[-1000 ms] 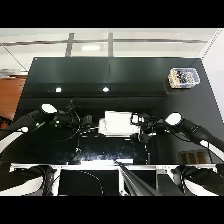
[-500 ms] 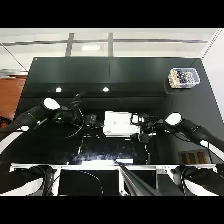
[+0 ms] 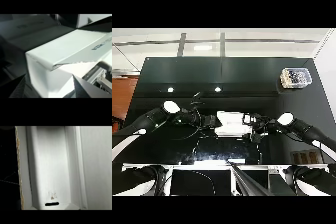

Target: Fold the box and place the chain.

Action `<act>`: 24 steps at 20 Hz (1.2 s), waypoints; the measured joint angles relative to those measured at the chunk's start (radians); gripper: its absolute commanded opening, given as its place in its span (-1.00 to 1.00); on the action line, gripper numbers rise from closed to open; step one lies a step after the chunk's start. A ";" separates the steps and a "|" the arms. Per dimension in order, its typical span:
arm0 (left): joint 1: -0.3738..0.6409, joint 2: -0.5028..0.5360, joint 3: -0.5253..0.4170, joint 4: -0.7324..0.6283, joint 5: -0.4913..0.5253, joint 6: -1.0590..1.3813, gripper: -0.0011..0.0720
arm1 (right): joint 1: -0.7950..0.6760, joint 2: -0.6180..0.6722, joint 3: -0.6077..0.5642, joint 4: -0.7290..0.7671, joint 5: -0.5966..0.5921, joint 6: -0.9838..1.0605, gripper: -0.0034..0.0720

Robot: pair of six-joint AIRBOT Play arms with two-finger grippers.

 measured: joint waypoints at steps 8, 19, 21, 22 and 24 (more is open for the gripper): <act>-0.181 -0.002 0.116 0.432 0.063 -0.507 0.40 | 0.000 0.000 0.000 0.000 0.000 0.000 0.34; -0.330 -0.058 0.237 0.813 -0.051 -0.943 0.01 | 0.000 0.000 0.000 0.000 0.000 0.000 0.34; -0.343 -0.071 0.252 0.832 -0.059 -0.974 0.01 | 0.000 0.000 0.000 0.000 0.000 0.000 0.34; -0.349 -0.082 0.263 0.840 -0.061 -0.984 0.01 | 0.000 0.000 0.000 0.000 0.000 0.000 0.34; -0.359 -0.111 0.294 0.854 -0.086 -0.996 0.01 | 0.000 0.000 0.000 0.000 0.000 0.000 0.34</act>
